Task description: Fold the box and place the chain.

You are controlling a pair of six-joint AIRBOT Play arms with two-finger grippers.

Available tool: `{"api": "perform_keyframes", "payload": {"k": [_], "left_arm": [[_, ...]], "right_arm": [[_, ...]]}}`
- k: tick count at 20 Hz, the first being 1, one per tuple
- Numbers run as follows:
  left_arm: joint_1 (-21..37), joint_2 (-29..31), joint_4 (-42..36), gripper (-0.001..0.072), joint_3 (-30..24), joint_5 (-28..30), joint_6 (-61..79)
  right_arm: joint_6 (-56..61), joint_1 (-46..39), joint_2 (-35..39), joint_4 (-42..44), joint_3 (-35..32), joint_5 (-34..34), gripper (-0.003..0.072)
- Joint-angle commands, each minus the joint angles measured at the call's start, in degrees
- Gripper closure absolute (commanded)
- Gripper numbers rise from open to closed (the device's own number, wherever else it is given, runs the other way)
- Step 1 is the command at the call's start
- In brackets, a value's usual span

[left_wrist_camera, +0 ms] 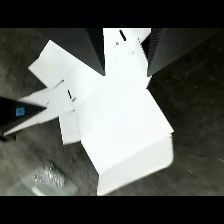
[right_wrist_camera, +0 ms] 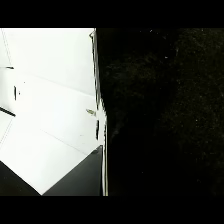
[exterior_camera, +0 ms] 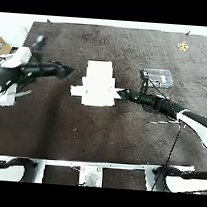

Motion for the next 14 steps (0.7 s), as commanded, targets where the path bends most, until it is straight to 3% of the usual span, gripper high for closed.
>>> {"api": "perform_keyframes", "payload": {"k": [1,4,5,6,7,11,14], "left_arm": [[-4.07,-16.92,15.89,0.0425,21.35,-8.41,-14.19],[-4.55,-26.86,17.14,0.0401,35.47,-16.70,-19.96],[-4.55,-29.29,17.09,0.0340,38.71,-18.93,-20.92],[-4.55,-31.47,17.09,0.0333,41.18,-20.48,-21.81],[-4.55,-33.07,17.11,0.0264,42.64,-21.11,-21.97],[-4.55,-37.03,15.80,0.0264,44.22,-24.98,-22.03],[-4.57,-38.82,8.87,0.0265,44.22,-28.50,-20.02]], "right_arm": [[0.00,0.02,-0.04,-0.04,0.00,0.00,0.0683],[0.00,-0.17,-0.04,-0.04,0.00,0.00,0.0682],[0.00,-0.37,-0.04,-0.02,0.00,0.00,0.0683],[0.00,-0.59,-0.04,-0.02,0.00,0.02,0.0682],[0.00,-0.79,-0.04,-0.02,0.00,0.00,0.0682],[0.00,-0.83,-0.04,-0.04,0.00,0.02,0.0682],[0.00,-0.81,-0.04,-0.02,0.00,0.04,0.0682]]}}
